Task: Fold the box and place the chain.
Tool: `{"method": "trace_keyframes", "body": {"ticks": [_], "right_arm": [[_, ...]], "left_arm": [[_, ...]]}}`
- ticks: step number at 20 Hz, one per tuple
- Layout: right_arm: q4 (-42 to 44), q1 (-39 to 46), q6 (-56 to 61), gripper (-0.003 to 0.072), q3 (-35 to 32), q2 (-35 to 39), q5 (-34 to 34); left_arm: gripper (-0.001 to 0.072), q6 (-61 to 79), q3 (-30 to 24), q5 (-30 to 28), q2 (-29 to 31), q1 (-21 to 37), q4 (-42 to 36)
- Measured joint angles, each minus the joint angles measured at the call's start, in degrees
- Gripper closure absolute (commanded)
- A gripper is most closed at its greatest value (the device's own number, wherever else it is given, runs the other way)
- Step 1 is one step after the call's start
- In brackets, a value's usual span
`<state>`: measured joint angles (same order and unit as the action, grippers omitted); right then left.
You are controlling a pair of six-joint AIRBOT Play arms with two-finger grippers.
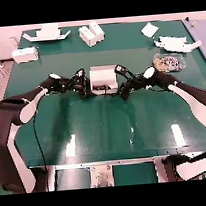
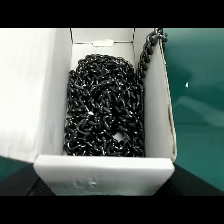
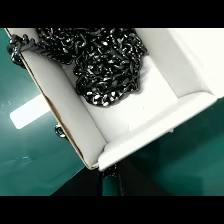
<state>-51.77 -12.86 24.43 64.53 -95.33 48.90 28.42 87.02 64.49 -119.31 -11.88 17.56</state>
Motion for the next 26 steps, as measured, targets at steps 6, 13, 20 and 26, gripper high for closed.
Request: {"method": "trace_keyframes", "body": {"ticks": [6, 13, 20, 26], "right_arm": [[-0.7, -0.3, -0.1, 0.0668, -0.2, 2.6, 5.9], [-0.7, -0.2, 0.6, 0.0669, 1.0, 12.0, 7.0], [4.6, -0.3, 3.5, 0.0669, 8.7, 17.5, 6.8], [9.5, -1.0, 3.9, 0.0669, 11.3, 18.1, 3.6]], "left_arm": [[0.0184, -0.1, 0.0, -0.8, 0.0, -0.2, -0.5], [0.0184, -0.1, 0.0, -0.5, 0.0, -0.1, -0.3], [0.0184, -0.1, 0.0, -0.4, 0.0, -0.1, -0.2], [0.0184, -0.1, 0.0, -0.4, 0.0, -0.1, -0.2]]}}
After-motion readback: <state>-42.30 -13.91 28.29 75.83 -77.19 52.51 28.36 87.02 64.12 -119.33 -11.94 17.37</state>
